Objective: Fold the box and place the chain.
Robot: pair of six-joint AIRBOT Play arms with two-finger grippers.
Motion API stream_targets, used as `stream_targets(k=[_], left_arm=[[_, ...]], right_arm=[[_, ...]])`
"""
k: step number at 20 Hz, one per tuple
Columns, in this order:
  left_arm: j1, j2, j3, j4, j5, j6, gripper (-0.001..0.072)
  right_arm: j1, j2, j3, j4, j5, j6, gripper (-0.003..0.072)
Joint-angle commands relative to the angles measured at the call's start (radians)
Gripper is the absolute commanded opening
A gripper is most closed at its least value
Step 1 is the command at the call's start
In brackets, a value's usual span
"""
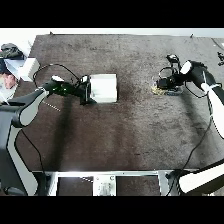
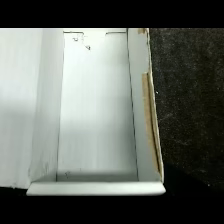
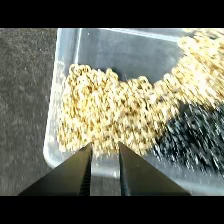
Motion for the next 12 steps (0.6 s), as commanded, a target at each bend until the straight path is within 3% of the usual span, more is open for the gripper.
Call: stream_targets(k=[1,12], left_arm=[[0.001,0.0,0.0,0.0,0.0,0.0,0.0407],[0.001,0.0,0.0,0.0,0.0,0.0,0.0407]], right_arm=[[-0.005,-0.056,0.056,0.024,0.025,-0.034,0.0221],[-0.004,-0.077,0.057,0.09,0.024,-0.081,0.0222]])
